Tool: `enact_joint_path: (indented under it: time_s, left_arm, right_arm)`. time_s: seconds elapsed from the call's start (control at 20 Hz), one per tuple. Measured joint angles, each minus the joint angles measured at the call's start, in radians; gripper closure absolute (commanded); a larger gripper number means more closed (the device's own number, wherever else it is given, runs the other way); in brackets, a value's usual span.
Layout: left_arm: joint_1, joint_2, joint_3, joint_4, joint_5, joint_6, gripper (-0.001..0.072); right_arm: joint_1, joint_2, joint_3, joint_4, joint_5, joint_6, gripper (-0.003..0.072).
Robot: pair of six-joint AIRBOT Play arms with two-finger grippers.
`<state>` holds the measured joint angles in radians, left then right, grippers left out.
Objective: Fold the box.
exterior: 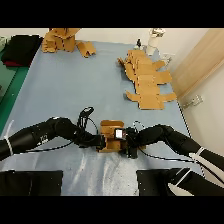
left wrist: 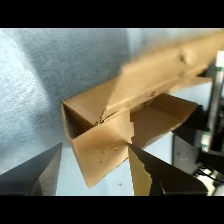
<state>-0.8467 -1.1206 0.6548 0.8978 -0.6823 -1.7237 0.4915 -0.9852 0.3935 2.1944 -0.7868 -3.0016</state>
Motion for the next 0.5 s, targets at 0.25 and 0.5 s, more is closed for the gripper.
enact_joint_path:
  time_s: [0.25, 0.5]
  left_arm:
    - [-0.066, -0.041, 0.069, 0.196, -0.017, -0.193, 0.0118]
    - [-0.092, -0.082, 0.131, 0.317, -0.069, -0.332, 0.0119]
  right_arm:
    - [0.000, 0.000, 0.000, 0.000, 0.000, 0.000, 0.0188]
    - [0.000, 0.000, 0.000, 0.001, 0.001, 0.001, 0.0188]
